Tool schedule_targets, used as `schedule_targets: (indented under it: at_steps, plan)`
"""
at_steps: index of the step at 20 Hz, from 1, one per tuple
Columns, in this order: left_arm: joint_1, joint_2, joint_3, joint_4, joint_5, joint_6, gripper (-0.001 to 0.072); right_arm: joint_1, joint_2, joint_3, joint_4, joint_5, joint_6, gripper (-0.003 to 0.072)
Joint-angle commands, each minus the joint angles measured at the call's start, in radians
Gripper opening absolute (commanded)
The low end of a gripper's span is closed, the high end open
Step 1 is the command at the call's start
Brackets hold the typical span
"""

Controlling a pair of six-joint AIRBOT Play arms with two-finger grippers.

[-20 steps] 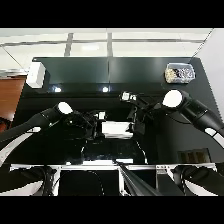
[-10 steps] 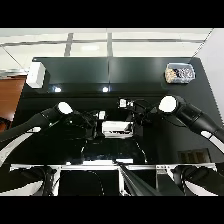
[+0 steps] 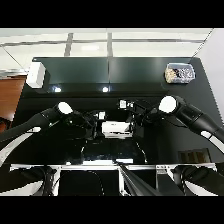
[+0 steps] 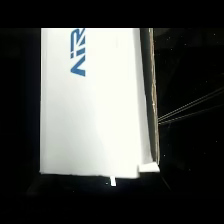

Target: Fold the box and place the chain.

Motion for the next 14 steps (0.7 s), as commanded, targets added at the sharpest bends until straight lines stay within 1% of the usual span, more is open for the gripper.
schedule_targets:
  at_steps: [1, 9, 10, 11, 12, 14]
  plan:
    - [0.0, 0.0, 0.001, 0.0, 0.0, 0.0, 0.0407, 0.001, -0.001, -0.001, -0.001, 0.008, 0.0, 0.0408]
    - [0.0, 0.0, 0.001, 0.0, -0.001, 0.0, 0.0407, 0.0, -0.001, -0.017, -0.001, 0.016, 0.004, 0.0411]
    - [0.0, 0.0, 0.001, 0.0, -0.001, 0.0, 0.0407, 0.0, -0.001, -0.017, 0.0, 0.016, 0.01, 0.0429]
    - [0.0, 0.0, 0.001, 0.0, -0.001, 0.0, 0.0406, 0.0, -0.001, -0.017, 0.0, 0.016, 0.016, 0.0532]
    - [0.0, 0.0, 0.001, 0.0, -0.001, 0.0, 0.0406, 0.0, -0.001, -0.017, 0.0, 0.016, 0.016, 0.0558]
    - [0.0, 0.0, 0.001, 0.0, -0.001, 0.0, 0.0407, 0.0, -0.001, -0.019, -0.001, 0.016, 0.023, 0.0557]
